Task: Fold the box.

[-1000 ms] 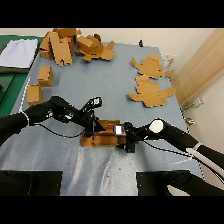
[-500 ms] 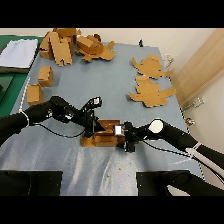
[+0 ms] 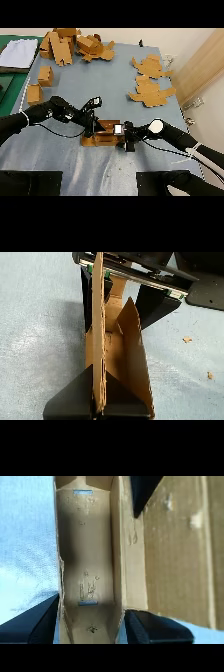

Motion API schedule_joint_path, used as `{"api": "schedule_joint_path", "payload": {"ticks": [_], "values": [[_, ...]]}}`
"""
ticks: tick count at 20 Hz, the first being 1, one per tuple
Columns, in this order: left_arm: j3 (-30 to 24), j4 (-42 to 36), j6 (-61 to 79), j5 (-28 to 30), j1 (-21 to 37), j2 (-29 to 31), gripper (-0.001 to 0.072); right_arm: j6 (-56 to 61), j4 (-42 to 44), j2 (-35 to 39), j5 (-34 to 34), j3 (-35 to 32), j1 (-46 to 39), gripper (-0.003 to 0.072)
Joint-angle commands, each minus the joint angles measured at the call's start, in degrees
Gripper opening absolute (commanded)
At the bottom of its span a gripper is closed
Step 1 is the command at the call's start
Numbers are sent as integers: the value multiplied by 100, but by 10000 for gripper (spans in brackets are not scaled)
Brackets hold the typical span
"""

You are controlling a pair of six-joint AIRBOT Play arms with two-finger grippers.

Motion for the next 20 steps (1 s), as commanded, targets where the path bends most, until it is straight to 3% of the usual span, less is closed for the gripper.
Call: {"api": "schedule_joint_path", "payload": {"ticks": [1,20], "values": [[2,4,0,-2,-2,-2,10,273,-50,-2,59,4,-4,590],[2,4,0,2,-2,-2,10,310,-79,-192,138,7,57,588]]}}
